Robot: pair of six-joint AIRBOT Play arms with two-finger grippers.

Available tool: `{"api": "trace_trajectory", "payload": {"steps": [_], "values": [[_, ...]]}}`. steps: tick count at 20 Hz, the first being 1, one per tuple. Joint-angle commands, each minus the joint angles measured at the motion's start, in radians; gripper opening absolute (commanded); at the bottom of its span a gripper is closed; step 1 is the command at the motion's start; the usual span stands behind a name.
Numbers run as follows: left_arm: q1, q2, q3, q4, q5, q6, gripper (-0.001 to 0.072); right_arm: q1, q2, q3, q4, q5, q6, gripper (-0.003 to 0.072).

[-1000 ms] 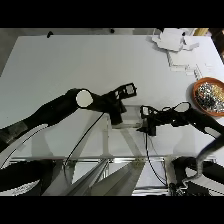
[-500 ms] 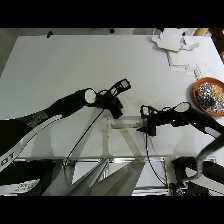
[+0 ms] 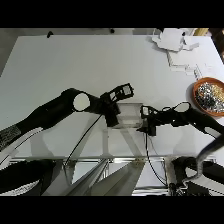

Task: Fold the box and place the chain.

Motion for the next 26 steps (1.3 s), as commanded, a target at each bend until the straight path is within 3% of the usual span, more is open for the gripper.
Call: {"api": "trace_trajectory", "payload": {"steps": [1, 6, 10, 13, 14, 15, 19, 26], "values": [[0.0, 0.008, -0.062, 0.05, -0.056, -0.037, 0.0, 0.0, 0.0, 0.0, -0.001, 0.0, 0.0, 0.0457], [0.072, 0.066, -0.151, 0.072, -0.056, -0.142, 0.0001, 0.0, 0.0, 0.0, -0.001, 0.0, 0.0, 0.0457], [0.113, 0.068, -0.207, 0.067, -0.053, 0.045, 0.0041, 0.0, 0.0, 0.0, -0.001, 0.0, 0.0, 0.0457], [0.12, 0.067, -0.24, 0.063, -0.01, 0.264, 0.0244, 0.0, 0.0, 0.0, -0.001, 0.0, 0.0, 0.0457], [0.12, 0.067, -0.252, 0.059, 0.024, 0.345, 0.0381, 0.0, 0.0, 0.0, -0.001, 0.0, 0.0, 0.0457], [0.12, 0.066, -0.261, 0.039, 0.048, 0.414, 0.0422, 0.0, 0.0, 0.0, -0.001, 0.0, 0.0, 0.0457], [0.117, 0.052, -0.265, -0.084, 0.092, 0.617, 0.042, 0.0, 0.0, 0.0, -0.001, 0.0, 0.0, 0.0457], [0.09, -0.019, -0.265, -0.177, 0.119, 0.632, 0.041, 0.0, 0.0, 0.0, -0.001, 0.0, 0.0, 0.0457]]}}
